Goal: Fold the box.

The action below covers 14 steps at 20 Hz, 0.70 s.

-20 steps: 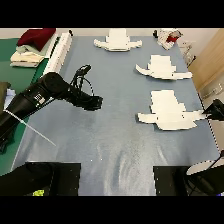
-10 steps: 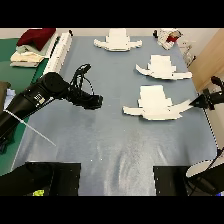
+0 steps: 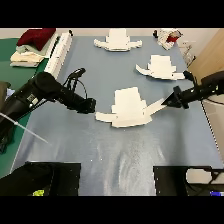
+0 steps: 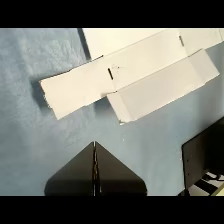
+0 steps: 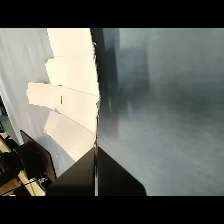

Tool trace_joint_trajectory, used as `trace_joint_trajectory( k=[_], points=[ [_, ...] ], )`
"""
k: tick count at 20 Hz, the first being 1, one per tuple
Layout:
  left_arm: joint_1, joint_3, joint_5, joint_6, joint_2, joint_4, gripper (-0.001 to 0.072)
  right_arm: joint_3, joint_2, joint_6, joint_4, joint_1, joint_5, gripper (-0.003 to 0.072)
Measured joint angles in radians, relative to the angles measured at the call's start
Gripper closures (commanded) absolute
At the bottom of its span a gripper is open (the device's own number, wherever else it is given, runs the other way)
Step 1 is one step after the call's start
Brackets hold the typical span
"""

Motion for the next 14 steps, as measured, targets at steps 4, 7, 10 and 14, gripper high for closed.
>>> trace_joint_trajectory(
  k=[4, 7, 10, 14],
  points=[
    [0.06, -0.126, -0.054, 0.039, 0.128, -0.015, 0.0695, -0.303, 0.235, 0.053, -0.016, 0.066, 0.154, 0.0628],
    [0.077, -0.188, -0.068, 0.052, 0.187, -0.022, 0.0694, -0.411, 0.291, 0.068, -0.024, 0.089, 0.238, 0.0366],
    [0.084, -0.212, -0.074, 0.06, 0.21, -0.024, 0.0594, -0.432, 0.268, 0.053, -0.029, 0.098, 0.3, 0.0383],
    [0.087, -0.223, -0.075, 0.067, 0.219, -0.028, 0.0327, -0.385, 0.166, 0.003, -0.024, 0.125, 0.291, 0.0494]
  ],
)
